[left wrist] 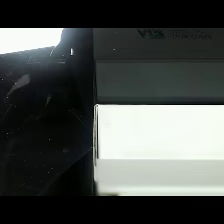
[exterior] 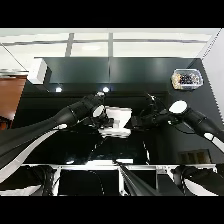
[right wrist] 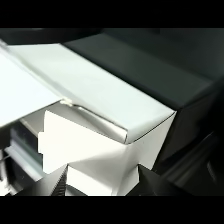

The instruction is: Fold the box and place the chain.

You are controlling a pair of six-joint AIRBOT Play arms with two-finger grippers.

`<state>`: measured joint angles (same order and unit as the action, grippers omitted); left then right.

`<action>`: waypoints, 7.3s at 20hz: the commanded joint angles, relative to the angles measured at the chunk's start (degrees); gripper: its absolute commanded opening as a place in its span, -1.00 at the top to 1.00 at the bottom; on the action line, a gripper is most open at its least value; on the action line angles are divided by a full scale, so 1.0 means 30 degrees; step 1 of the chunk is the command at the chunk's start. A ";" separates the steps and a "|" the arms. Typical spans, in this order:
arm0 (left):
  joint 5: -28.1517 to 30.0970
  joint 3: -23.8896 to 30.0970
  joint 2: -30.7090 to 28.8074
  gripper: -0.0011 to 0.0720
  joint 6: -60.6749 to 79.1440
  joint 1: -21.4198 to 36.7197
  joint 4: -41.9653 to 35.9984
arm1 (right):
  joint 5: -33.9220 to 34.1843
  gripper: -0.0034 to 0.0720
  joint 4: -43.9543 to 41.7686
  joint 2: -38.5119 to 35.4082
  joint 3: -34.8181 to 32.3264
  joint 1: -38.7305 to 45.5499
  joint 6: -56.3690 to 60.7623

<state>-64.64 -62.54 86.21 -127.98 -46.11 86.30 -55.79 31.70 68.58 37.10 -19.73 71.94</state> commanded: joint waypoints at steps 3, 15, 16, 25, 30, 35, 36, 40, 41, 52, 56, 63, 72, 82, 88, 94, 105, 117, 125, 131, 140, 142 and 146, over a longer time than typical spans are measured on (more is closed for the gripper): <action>0.0022 -0.0015 -0.0015 0.90 0.0007 0.0015 -0.0015 | 0.2273 -0.33 0.4204 0.0066 0.0852 -0.2157 0.4503; 0.0189 -0.0015 -0.0015 0.90 0.0007 0.0015 -0.0007 | -0.1836 0.19 1.6174 0.4554 0.7293 -0.7169 1.5868; 0.0189 -0.0015 -0.0015 0.90 0.0007 0.0015 -0.0007 | -0.1909 0.19 1.6160 0.4561 0.7315 -0.7169 1.6444; 0.0182 -0.0015 -0.0015 0.90 0.0007 0.0015 0.0000 | -0.2725 0.22 1.6349 0.5115 0.7315 -0.7176 1.8258; 0.0182 -0.0015 -0.0015 0.90 0.0007 0.0015 -0.0007 | -0.2149 0.87 1.6458 0.5231 0.7315 -0.7694 1.8396; 0.0175 -0.0015 -0.0015 0.90 0.0007 0.0015 -0.0007 | -0.1829 0.87 1.6298 0.5224 0.7315 -0.7723 1.8411; 0.0182 -0.0015 -0.0015 0.90 0.0007 0.0015 -0.0007 | -0.1902 0.87 1.6305 0.5224 0.7315 -0.7716 1.8411; 0.0182 -0.0015 -0.0015 0.90 0.0007 0.0015 -0.0007 | -0.1916 0.42 1.6305 0.5217 0.7315 -0.7716 1.8688; 0.0182 -0.0015 -0.0015 0.90 0.0007 0.0015 -0.0007 | -0.1931 0.87 1.6320 0.5209 0.7315 -0.7716 1.8680; 0.0175 -0.0015 -0.0015 0.90 0.0007 0.0015 -0.0007 | -0.3847 -0.22 1.6640 0.2484 0.7963 -0.6965 1.6888; 0.0189 -0.0015 -0.0015 0.90 0.0007 0.0015 -0.0007 | -0.4415 -0.21 1.9292 -0.1712 0.8153 -0.5646 1.4812; 0.0175 -0.0015 -0.0015 0.90 0.0007 0.0015 -0.0015 | 0.1843 -0.97 2.9427 -0.1894 0.7133 0.0998 1.4877; -0.0051 -0.0015 -0.0015 0.90 0.0007 0.0015 -0.0015 | 0.2776 -0.96 2.1602 0.8801 1.5314 1.0025 1.3143; -0.0131 -0.0015 -0.0015 0.90 0.0007 0.0015 -0.0015 | -0.0678 -0.51 2.0516 1.4120 2.0101 1.0528 1.1788; -0.0131 -0.0015 -0.0015 0.90 0.0007 0.0015 -0.0015 | -0.1479 0.87 2.0298 1.3741 2.1107 1.0528 1.1140; -0.0124 -0.0015 -0.0015 0.90 0.0007 0.0015 -0.0022 | -0.3774 0.87 2.0283 1.1344 2.3758 1.0550 0.9071; -0.0124 -0.0015 -0.0015 0.90 0.0007 0.0015 -0.0022 | -0.4860 0.87 1.7245 0.5042 2.3788 1.0542 0.6040; -0.0102 -0.0015 -0.0015 0.90 0.0007 0.0015 -0.0022 | -0.8641 0.88 0.9063 -0.3249 1.9132 0.6972 0.2637; -0.0044 -0.0015 -0.0015 0.90 0.0007 0.0015 -0.0029 | -1.2080 0.88 0.3971 -0.3395 1.6691 0.2805 0.0444; -0.0044 -0.0015 -0.0015 0.90 0.0007 0.0015 -0.0175 | -0.8349 0.88 0.1931 -0.2863 1.4498 -0.0160 0.0364; -0.0036 -0.0015 -0.0015 0.90 0.0007 0.0015 -0.0168 | -0.7774 0.88 0.4750 -0.0962 1.1846 -0.1384 0.1020; -0.0044 -0.0015 -0.0015 0.90 0.0007 0.0015 -0.0160 | -0.6623 0.88 0.5282 -0.0940 1.0156 -0.1916 0.1115; -0.0036 -0.0015 -0.0015 0.90 0.0007 0.0015 -0.0160 | -0.1574 0.87 0.5238 -0.0525 0.7577 -0.2987 0.1807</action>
<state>-64.79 -62.57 86.19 -127.98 -46.11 85.80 -70.08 46.15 66.08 64.82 -26.65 75.75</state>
